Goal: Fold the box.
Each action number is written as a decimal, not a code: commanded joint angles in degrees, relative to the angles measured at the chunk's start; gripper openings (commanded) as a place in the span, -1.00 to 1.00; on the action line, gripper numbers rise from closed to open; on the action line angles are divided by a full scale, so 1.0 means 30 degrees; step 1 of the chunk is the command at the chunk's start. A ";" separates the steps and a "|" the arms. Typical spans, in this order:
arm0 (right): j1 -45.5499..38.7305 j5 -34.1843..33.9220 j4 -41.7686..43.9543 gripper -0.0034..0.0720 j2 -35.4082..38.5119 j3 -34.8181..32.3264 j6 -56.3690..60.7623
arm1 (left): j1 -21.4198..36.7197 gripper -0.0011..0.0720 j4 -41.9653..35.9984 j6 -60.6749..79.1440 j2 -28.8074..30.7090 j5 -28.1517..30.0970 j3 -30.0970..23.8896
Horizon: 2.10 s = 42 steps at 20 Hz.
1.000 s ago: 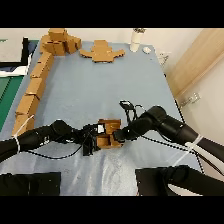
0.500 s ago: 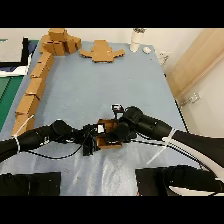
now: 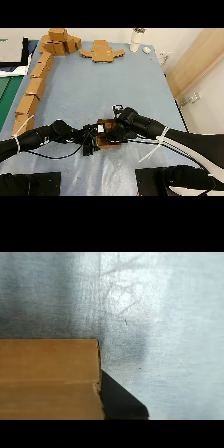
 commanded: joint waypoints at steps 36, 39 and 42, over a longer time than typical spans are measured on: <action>-1.5373 -0.0903 1.4134 -0.91 -0.1428 0.1916 -2.0458 | 0.0007 0.46 -0.0015 0.0073 -0.0007 0.0015 -0.0007; -1.5344 -0.3679 1.8775 -0.91 -0.3752 0.2630 -2.6279 | 0.0007 0.46 -0.0015 0.0080 0.0000 0.0007 -0.0007; -1.4032 -0.4364 1.9358 -0.91 -0.3796 0.2652 -2.9019 | 0.0007 0.46 -0.0015 0.0073 0.0000 0.0022 -0.0007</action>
